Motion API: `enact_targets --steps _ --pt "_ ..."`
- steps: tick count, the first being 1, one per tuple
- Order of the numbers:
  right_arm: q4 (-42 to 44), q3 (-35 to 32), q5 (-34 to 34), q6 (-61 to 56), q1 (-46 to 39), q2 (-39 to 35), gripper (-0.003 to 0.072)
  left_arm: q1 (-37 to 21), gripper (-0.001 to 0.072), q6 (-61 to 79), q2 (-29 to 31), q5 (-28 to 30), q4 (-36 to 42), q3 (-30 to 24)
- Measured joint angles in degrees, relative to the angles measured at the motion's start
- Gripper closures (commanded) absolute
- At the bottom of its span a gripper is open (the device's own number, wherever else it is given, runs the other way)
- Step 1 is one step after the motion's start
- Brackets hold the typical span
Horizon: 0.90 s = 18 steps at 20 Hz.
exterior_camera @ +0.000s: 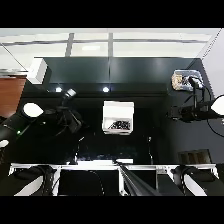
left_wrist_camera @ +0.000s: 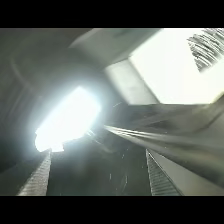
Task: Fold the box and place the chain.
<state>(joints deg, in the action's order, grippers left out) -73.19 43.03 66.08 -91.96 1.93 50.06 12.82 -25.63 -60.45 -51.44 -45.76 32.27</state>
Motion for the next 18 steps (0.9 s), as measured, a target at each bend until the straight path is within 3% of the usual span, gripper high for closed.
enact_targets --steps 4,7,18 --pt "1.86 0.0 -0.31 -0.02 0.11 0.0 0.0242 4.39 -0.0007 23.47 -4.33 2.4 3.45 0.39" --pt "2.32 0.0 -0.63 0.0 0.22 0.0 0.0242 6.23 -0.0007 32.76 -9.35 0.33 5.79 2.6" --pt "2.95 0.0 -0.33 1.55 1.68 0.0 0.0242 12.46 -0.0004 38.62 -20.65 1.4 8.72 10.88"
